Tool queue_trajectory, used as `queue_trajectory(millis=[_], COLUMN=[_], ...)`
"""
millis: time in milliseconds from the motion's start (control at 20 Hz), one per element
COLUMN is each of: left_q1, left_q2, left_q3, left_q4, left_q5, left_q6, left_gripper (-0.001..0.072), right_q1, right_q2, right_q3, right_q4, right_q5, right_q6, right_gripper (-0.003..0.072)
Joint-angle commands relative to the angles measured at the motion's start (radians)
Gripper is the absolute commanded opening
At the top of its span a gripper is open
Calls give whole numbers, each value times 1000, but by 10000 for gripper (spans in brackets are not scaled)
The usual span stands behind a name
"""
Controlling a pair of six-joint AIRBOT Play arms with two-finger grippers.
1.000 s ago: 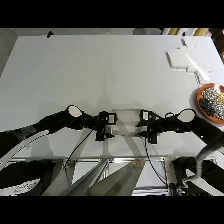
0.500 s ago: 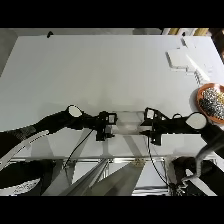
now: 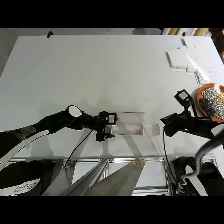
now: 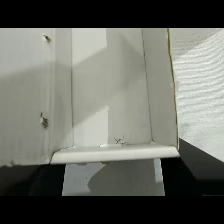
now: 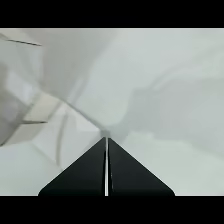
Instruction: Fold the box and place the chain.
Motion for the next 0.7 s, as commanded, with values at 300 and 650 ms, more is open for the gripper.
queue_trajectory(millis=[300, 650], left_q1=[0, 0], left_q2=[0, 0], left_q3=[0, 0], left_q4=[0, 0], left_q5=[0, 0], left_q6=[0, 0], left_gripper=[271, 271], right_q1=[-60, 72], right_q2=[-323, -427], right_q3=[-1, -51], right_q4=[27, 219], right_q5=[11, -29], right_q6=[300, 298], right_gripper=[17, 19])
